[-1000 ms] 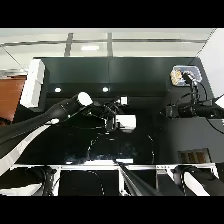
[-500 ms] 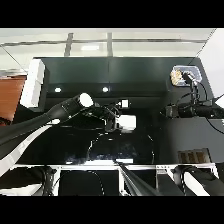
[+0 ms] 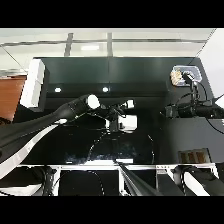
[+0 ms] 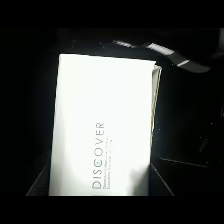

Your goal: Fold the box and place the chain.

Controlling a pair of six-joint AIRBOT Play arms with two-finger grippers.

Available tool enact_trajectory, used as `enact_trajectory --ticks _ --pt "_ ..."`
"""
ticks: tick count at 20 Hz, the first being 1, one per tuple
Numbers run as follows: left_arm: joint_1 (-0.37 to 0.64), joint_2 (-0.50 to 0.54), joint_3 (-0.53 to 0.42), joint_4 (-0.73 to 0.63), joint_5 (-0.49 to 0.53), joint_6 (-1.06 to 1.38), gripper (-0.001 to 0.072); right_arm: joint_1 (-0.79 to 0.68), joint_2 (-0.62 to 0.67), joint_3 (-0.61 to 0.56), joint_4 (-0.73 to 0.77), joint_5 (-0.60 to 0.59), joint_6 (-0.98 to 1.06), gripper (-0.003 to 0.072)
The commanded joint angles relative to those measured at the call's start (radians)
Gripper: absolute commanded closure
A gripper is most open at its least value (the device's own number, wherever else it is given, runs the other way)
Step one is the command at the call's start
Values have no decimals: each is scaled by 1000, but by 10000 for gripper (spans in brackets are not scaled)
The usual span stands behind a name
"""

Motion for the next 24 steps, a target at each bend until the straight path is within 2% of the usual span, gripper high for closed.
enact_trajectory --ticks 1,4,6,8,13,15,18,21,24 --pt "36 48 39 287 -67 -354 430 0 0 0 0 1 0 673" --pt "154 136 37 530 -196 -634 430 0 0 0 0 0 0 673" --pt "276 197 21 602 -290 -787 429 0 0 0 0 0 0 673" --pt "423 270 -39 641 -332 -928 429 0 0 0 0 0 0 673" --pt "878 432 -263 684 -348 -1009 429 0 0 0 0 -3 0 673" --pt "1049 443 -306 687 -346 -1009 429 0 0 0 0 -12 0 673" --pt "1233 441 -311 687 -312 -1006 429 0 0 0 0 -26 0 673" --pt "1337 441 -311 681 -254 -963 429 0 0 0 0 -26 1 673" --pt "1340 440 -311 609 -231 -830 429 0 0 0 1 -31 1 673"
